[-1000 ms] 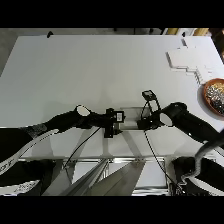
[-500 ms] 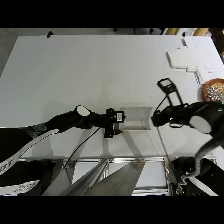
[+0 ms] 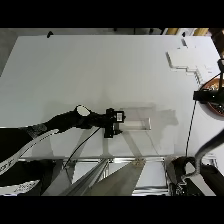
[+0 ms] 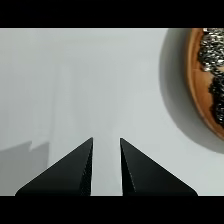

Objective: Fold the box and place the chain.

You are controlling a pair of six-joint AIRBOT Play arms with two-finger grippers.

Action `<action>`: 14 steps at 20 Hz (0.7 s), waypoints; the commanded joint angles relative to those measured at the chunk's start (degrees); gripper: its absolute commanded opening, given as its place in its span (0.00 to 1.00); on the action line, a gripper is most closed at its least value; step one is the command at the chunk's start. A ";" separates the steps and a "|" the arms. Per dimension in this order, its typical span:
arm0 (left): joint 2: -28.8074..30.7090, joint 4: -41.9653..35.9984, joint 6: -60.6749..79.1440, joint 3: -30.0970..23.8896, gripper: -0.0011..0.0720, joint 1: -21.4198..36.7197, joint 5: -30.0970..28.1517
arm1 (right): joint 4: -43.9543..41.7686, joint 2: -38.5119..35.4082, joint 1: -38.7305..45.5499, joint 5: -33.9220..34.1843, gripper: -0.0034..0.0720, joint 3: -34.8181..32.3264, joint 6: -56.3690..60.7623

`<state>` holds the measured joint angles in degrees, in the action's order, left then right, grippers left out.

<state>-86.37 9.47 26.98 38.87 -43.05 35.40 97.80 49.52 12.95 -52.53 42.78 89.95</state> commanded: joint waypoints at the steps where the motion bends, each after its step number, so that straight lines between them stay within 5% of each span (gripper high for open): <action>1: 0.02 0.02 0.00 0.02 0.44 -0.02 0.00 | 1.36 4.37 10.69 7.41 0.27 0.46 -0.20; 7: 0.02 0.02 0.00 0.02 0.44 -0.02 -0.02 | 0.90 12.74 23.52 8.90 0.27 4.70 -2.03; 14: 0.02 0.00 0.00 0.02 0.44 -0.02 0.00 | 0.28 23.69 25.09 8.22 0.26 10.16 -6.21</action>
<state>-86.37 9.47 26.96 38.87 -43.05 35.40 98.32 69.25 37.28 -44.18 51.35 85.47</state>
